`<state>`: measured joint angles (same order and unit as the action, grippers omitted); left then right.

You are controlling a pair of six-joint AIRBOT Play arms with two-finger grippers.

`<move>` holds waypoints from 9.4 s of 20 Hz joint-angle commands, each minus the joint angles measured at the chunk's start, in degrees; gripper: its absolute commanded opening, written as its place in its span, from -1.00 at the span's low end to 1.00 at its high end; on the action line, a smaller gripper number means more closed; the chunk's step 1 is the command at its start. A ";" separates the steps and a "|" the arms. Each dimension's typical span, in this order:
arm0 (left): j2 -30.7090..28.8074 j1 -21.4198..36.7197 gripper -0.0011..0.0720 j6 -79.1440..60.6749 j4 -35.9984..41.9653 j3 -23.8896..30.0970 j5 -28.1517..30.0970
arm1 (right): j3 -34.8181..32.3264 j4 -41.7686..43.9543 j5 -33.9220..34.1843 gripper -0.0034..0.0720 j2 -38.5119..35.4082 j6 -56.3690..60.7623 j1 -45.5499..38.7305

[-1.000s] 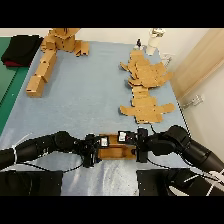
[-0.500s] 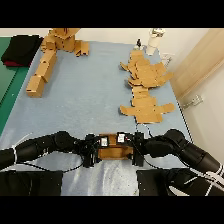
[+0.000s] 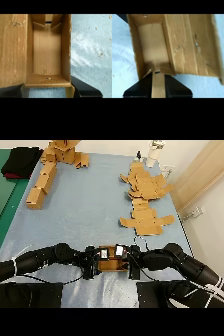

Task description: Fold the box.

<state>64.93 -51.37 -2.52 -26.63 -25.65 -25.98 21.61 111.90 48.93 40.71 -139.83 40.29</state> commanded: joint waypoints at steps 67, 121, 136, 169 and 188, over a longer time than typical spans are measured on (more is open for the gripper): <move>0.02 0.02 0.29 0.04 0.04 0.00 0.07 | -1.81 8.57 8.52 0.28 -8.26 60.67 -16.59; 0.02 0.02 0.29 0.04 0.07 0.00 0.07 | 26.08 -23.89 25.79 0.30 21.33 108.96 17.88; 0.02 0.02 0.29 0.04 0.04 0.00 0.07 | 17.07 -9.73 4.63 -0.88 15.45 62.69 -19.10; 0.02 0.02 0.29 0.04 0.04 0.00 0.07 | 0.79 1.53 -10.19 -0.91 -4.92 10.10 10.62; 0.02 0.02 0.29 0.04 0.07 0.00 0.07 | -1.33 -13.27 -13.99 0.45 -6.19 11.23 20.52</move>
<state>64.93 -51.37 -2.48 -26.57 -25.65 -25.93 20.32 100.27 34.52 33.41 -128.55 60.64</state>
